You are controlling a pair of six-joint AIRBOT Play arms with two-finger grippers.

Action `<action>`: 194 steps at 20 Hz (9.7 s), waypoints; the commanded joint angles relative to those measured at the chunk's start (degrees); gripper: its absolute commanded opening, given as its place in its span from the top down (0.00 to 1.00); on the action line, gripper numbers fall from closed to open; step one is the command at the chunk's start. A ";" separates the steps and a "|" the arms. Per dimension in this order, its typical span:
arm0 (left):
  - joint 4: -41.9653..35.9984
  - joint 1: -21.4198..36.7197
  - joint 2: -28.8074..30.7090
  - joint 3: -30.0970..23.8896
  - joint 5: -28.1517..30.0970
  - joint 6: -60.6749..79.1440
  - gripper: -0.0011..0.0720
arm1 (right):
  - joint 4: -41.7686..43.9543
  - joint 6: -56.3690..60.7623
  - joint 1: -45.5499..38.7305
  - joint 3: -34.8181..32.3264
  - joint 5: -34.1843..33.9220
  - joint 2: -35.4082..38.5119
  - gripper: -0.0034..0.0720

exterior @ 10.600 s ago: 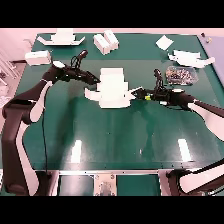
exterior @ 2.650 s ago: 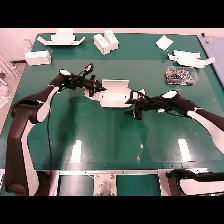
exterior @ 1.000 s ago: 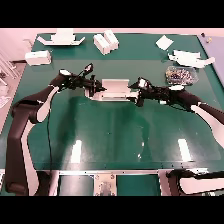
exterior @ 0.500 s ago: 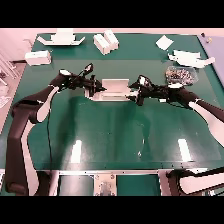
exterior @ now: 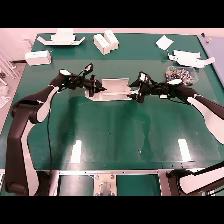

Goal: Fold the box and place the chain.

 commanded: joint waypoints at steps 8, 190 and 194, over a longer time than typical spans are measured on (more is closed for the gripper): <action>0.04 0.00 -0.02 -0.02 -0.04 0.00 0.96 | -6.27 4.24 -0.55 8.17 6.38 -3.91 0.15; -4.02 -0.59 38.93 -34.29 15.65 3.87 0.97 | -2.08 -4.37 -1.88 22.58 26.47 -24.61 0.23; -5.97 -0.59 39.28 -40.83 9.27 6.60 0.97 | -2.08 -4.37 -1.88 22.58 26.47 -24.61 0.23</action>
